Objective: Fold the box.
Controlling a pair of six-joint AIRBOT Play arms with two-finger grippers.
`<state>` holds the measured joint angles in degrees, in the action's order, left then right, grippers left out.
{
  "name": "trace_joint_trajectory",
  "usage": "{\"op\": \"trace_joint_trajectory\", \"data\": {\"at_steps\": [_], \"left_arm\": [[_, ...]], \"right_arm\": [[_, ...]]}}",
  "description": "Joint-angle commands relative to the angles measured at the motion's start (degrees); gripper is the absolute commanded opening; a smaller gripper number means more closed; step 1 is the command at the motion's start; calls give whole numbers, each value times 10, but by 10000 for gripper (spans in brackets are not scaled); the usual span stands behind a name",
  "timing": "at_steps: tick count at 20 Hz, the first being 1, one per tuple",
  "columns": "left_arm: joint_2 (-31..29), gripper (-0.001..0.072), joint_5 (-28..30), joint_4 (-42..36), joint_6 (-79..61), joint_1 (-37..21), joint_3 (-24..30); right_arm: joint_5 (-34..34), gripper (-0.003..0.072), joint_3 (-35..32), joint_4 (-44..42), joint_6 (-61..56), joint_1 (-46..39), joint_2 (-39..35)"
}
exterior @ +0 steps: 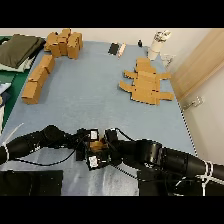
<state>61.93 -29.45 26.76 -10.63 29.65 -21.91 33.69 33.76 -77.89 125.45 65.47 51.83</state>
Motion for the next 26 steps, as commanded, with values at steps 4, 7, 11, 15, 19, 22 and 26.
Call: {"op": "trace_joint_trajectory", "data": {"at_steps": [4,7,11,15,19,22,26], "left_arm": [[0,531,-1,0,0,0,0],[0,532,-1,0,0,0,0],[0,532,-1,0,0,0,0],[0,531,-1,0,0,0,0],[0,532,-1,0,0,0,0],[0,532,-1,0,0,0,0],[0,532,-1,0,0,0,0]], "right_arm": [[14,259,10,2,-1,0,-15],[13,189,10,1,-3,0,-8],[12,189,10,-21,-5,0,14],[17,189,5,-81,6,0,14],[18,190,-6,-107,3,0,27],[43,339,21,-109,-97,-3,-18],[161,153,25,-149,-436,-5,-157]]}}
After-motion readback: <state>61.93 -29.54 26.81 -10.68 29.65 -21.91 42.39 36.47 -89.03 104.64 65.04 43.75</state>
